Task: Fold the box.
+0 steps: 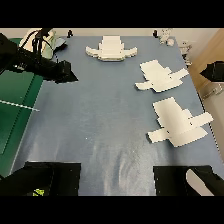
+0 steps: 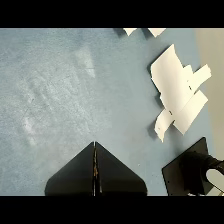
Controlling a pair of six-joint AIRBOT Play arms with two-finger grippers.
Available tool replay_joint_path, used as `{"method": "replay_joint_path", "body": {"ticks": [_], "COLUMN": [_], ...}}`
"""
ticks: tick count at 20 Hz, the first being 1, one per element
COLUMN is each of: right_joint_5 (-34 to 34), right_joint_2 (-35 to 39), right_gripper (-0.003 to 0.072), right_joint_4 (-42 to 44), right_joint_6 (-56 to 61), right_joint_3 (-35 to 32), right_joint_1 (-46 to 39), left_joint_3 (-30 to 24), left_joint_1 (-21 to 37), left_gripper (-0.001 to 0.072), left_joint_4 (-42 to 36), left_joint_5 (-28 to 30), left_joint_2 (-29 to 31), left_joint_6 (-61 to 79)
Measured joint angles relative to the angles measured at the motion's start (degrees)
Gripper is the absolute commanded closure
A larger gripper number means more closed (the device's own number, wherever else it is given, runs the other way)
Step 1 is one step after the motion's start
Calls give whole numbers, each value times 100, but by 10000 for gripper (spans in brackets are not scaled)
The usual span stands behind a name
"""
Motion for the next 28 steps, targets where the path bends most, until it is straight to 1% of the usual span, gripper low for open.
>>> {"method": "replay_joint_path", "body": {"ticks": [16,20,24,25,26,27,28], "right_joint_5": [-2,-4,-2,-2,2,24,63], "right_joint_2": [0,-11,-103,-155,-221,-321,-435], "right_gripper": [682,682,682,651,429,291,290], "right_joint_4": [0,81,511,625,693,717,719], "right_joint_6": [2,0,186,409,658,942,1178], "right_joint_3": [-4,-7,-9,-9,-9,-7,-9], "right_joint_1": [0,0,0,2,0,0,0], "left_joint_3": [-11,-11,-11,-11,-11,-11,-11], "left_joint_1": [0,0,-2,-2,0,-2,-2], "left_gripper": [693,693,693,693,693,693,692], "left_joint_4": [0,0,-9,-20,-22,-22,-26], "left_joint_5": [9,192,450,494,516,544,588], "left_joint_2": [-33,-33,-33,-33,-33,-33,-33], "left_joint_6": [0,2,0,0,0,0,0]}}
